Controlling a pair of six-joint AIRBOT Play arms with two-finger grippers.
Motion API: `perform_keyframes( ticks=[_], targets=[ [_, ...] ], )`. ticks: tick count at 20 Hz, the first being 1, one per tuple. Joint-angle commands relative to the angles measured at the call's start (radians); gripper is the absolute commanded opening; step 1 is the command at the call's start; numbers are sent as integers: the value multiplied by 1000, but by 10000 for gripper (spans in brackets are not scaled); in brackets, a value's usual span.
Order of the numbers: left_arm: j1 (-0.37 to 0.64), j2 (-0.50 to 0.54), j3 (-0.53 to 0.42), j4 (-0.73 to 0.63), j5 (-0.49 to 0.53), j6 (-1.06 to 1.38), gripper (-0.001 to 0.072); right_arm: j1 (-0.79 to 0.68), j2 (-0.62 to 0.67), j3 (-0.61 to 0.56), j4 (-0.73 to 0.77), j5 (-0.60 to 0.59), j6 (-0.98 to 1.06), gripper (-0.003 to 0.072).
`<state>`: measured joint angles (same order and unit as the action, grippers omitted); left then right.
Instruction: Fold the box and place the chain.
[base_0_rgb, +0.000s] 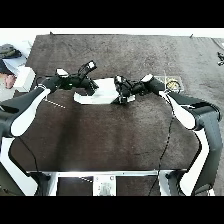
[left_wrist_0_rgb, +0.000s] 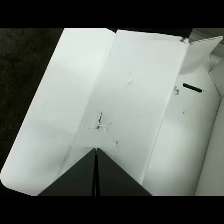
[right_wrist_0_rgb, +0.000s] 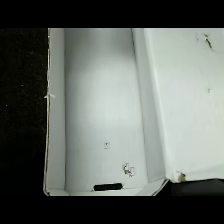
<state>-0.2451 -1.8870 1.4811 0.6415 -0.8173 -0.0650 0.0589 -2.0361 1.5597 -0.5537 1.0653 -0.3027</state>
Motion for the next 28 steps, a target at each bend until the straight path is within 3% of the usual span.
perform_keyframes(
  ticks=[1,3,5,8,12,13,14,15,18,28],
  targets=[
    [7,15,0,-16,-8,56,6,0,0,0,0,1,0,219],
    [31,68,2,-109,-14,124,5,0,0,0,0,0,0,219],
    [52,142,2,-108,-26,162,5,0,0,0,0,1,0,219],
    [86,206,2,0,-140,142,10,0,0,0,0,0,0,220],
    [91,201,-2,249,-278,85,16,0,0,0,0,0,0,219],
    [91,192,-4,273,-279,108,318,0,0,0,0,0,0,220],
    [91,186,-18,271,-257,119,681,0,0,0,0,1,0,219],
    [88,181,-38,273,-227,119,710,2,0,0,0,1,0,219],
    [84,163,-83,303,-206,152,709,1,0,0,0,0,0,219],
    [20,121,-84,301,-160,143,708,1,0,0,0,0,0,220]
  ],
)
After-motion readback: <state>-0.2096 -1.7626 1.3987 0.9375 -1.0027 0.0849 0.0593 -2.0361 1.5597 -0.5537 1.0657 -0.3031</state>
